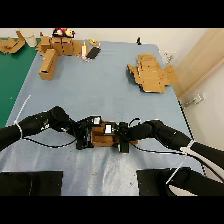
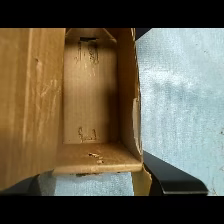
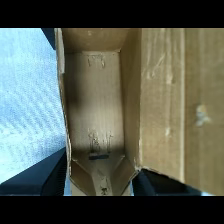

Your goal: Fold the box.

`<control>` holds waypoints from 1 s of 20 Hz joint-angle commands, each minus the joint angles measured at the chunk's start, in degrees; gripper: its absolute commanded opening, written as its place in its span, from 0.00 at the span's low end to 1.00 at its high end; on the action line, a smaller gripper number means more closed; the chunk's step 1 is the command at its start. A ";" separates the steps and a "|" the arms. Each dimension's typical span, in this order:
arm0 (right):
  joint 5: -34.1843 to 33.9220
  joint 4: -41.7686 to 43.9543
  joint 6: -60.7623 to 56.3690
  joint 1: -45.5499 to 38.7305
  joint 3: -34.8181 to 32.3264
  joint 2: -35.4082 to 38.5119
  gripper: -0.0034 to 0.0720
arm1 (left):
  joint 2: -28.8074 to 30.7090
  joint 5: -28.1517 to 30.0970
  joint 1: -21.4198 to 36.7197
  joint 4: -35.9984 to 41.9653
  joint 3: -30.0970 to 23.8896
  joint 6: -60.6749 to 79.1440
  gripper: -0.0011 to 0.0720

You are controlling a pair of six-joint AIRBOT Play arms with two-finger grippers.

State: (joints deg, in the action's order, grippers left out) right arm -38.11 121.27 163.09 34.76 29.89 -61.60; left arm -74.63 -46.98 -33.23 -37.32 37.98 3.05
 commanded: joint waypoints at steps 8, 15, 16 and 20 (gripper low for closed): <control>-4.50 0.22 -0.02 0.00 0.04 0.17 0.72 | -0.02 -0.09 0.00 0.04 0.04 0.04 0.52; -5.20 1.16 -0.61 0.00 0.26 0.59 0.84 | -0.02 -0.02 0.00 0.04 0.04 0.04 0.52; -4.61 0.72 -0.48 -0.02 0.26 0.59 0.99 | -0.02 -0.04 0.00 0.04 0.04 0.04 0.52; -2.40 0.68 2.69 0.00 0.28 0.61 0.99 | -0.02 -0.04 0.00 0.04 0.07 0.04 0.52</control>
State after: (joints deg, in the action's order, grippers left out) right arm -42.13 122.04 163.96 34.70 30.13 -61.06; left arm -74.63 -47.31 -33.23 -37.26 37.98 3.09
